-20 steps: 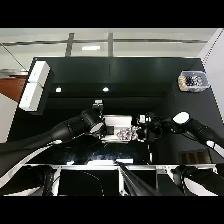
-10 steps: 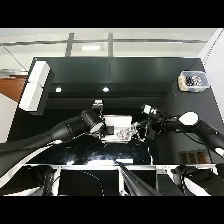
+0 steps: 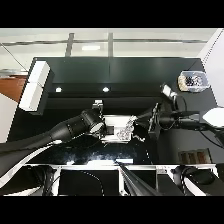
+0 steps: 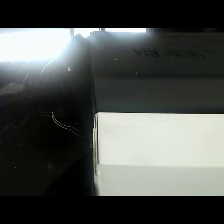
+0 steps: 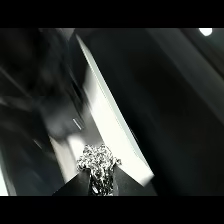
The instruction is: Fold the box and place the chain.
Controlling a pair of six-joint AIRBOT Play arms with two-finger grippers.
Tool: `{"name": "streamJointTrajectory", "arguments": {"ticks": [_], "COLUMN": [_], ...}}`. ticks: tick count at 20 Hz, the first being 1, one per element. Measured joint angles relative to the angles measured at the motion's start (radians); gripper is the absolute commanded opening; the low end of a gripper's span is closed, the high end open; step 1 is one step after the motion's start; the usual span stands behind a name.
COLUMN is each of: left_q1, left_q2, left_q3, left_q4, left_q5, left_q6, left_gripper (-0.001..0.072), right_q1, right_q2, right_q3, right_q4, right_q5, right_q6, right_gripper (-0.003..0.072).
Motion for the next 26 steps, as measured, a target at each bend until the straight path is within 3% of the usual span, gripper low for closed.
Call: {"name": "streamJointTrajectory", "arguments": {"ticks": [4,5,6,7,14,17,22,24,26], "left_q1": [0.0,0.0,0.0,0.0,0.0,0.0,0.0,0.0,0.0], "left_q2": [0.0,0.0,0.0,0.0,0.0,0.0,0.0,0.0,0.0], "left_q3": [0.0,0.0,0.0,0.0,0.0,0.0,0.0,0.0,0.0], "left_q4": [0.0,0.0,0.0,0.0,0.0,0.0,0.0,0.0,0.0], "left_q5": [0.0,0.0,0.0,0.0,-0.001,-0.001,-0.001,-0.001,-0.001], "left_q6": [0.0,0.0,0.0,0.0,0.0,0.0,0.0,0.0,0.0], "left_gripper": [0.0034,0.0034,0.0034,0.0034,0.0034,0.0034,0.0034,0.0034,0.0034], "right_q1": [0.058,0.079,0.097,0.108,-0.014,-0.047,0.003,0.037,0.074], "right_q2": [-0.017,-0.031,-0.047,-0.058,-0.084,-0.086,-0.086,-0.086,-0.086], "right_q3": [0.022,0.023,0.023,0.023,0.021,-0.063,-0.226,-0.263,-0.285], "right_q4": [0.039,0.036,0.024,0.01,-0.233,-0.319,-0.332,-0.334,-0.335], "right_q5": [0.008,-0.002,-0.01,-0.022,-0.052,-0.036,-0.08,-0.118,-0.156], "right_q6": [0.03,0.04,0.047,0.055,0.104,0.048,-0.134,-0.19,-0.225], "right_gripper": [0.0054,0.0234,0.0485,0.0634,0.064,0.064,0.0639,0.0495,0.0494]}}
